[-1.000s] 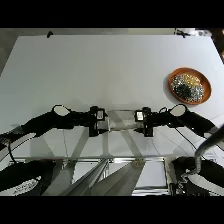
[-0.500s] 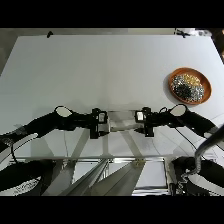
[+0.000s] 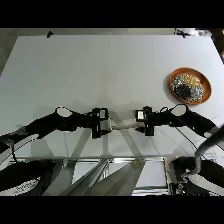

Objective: Fold the box and place the chain.

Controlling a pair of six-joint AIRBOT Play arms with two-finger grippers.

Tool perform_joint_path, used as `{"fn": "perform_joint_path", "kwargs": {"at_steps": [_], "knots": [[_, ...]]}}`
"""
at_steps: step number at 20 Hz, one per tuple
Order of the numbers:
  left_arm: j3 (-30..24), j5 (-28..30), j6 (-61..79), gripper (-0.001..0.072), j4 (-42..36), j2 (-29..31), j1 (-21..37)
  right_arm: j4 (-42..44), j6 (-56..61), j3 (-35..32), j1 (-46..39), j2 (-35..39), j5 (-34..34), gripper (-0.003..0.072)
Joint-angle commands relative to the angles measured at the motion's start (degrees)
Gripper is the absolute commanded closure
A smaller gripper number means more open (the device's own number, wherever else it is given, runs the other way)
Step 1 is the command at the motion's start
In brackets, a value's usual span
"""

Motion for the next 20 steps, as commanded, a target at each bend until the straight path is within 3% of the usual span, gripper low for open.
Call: {"fn": "perform_joint_path", "kwargs": {"at_steps": [1,7,15,20], "knots": [[0.1,-0.5,-0.7,0.0003,0.0,0.0,0.4,0.1,0.0,0.0,0.1,0.0,0.2,0.0275],[0.1,-4.3,-0.9,-0.0004,3.8,0.0,0.5,0.1,0.0,0.0,0.1,0.0,0.2,0.0275],[0.1,-2.5,-6.9,-0.0006,7.5,0.0,0.4,0.1,0.0,0.0,0.1,0.0,0.2,0.0275],[0.0,-1.3,-6.9,-0.0004,5.8,-0.6,0.2,0.1,0.0,0.0,0.1,0.0,0.2,0.0275]]}}
